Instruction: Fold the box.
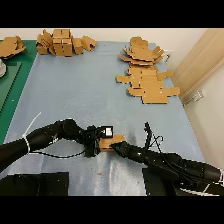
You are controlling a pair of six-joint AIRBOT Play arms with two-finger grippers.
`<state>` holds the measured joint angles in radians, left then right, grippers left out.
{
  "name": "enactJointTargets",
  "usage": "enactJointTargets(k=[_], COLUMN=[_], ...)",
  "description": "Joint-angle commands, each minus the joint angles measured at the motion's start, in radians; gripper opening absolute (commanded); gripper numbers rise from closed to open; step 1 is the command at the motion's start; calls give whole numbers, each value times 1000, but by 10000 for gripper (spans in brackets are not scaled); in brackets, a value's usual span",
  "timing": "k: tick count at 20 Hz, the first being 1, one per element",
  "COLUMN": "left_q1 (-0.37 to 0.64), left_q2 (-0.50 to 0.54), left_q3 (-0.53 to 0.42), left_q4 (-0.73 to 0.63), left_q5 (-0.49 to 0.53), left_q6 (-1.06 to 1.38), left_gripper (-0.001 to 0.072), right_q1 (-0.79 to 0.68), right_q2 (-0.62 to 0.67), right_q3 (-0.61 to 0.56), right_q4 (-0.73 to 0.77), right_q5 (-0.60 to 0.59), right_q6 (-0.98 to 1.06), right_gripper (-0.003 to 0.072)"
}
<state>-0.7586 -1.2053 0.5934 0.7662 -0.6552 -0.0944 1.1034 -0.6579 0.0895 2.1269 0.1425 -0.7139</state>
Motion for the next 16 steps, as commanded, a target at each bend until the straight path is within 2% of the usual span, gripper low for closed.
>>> enactJointTargets(k=[1, 16], left_q1=[0, 0], left_q2=[1, 1], left_q3=[0, 0], left_q4=[0, 0], left_q5=[0, 0], left_q6=[0, 0], left_gripper=[531, 531], right_q1=[8, 8], right_q2=[-31, -40], right_q3=[0, -2], right_q4=[-3, -3], right_q5=[0, -13], right_q6=[8, 7], right_gripper=[2, 3])
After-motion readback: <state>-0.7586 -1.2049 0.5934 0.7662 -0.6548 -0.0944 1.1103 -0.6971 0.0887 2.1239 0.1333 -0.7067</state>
